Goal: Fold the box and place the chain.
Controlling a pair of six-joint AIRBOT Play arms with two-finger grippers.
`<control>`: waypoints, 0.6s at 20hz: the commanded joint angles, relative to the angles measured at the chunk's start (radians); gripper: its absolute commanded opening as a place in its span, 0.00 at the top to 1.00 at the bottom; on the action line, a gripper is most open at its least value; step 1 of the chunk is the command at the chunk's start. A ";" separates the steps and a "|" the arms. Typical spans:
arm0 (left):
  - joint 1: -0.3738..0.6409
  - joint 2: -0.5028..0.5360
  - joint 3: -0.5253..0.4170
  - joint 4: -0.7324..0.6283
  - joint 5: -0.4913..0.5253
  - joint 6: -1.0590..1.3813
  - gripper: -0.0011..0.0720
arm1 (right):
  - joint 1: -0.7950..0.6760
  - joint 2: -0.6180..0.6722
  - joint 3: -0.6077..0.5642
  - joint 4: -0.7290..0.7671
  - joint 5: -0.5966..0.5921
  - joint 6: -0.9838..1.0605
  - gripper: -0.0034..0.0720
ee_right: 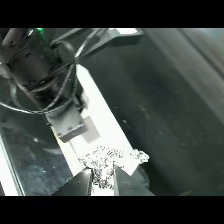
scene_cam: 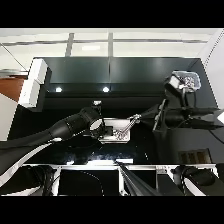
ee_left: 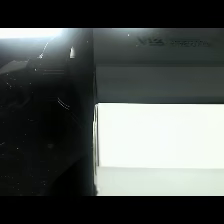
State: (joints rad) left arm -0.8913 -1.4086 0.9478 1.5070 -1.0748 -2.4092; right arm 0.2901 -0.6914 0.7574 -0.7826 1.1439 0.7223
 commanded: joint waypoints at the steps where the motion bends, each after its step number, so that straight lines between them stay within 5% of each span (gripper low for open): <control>1: 0.001 0.000 0.000 0.003 0.000 0.000 0.94 | -0.051 0.043 0.005 0.008 0.045 0.005 0.90; 12: 0.001 0.000 0.000 0.003 0.000 0.000 0.94 | -0.051 0.043 0.012 0.403 0.069 -0.023 0.90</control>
State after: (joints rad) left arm -0.8913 -1.4086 0.9478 1.5097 -1.0748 -2.4096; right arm 0.2405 -0.6498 0.7635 -0.4992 1.2198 0.7132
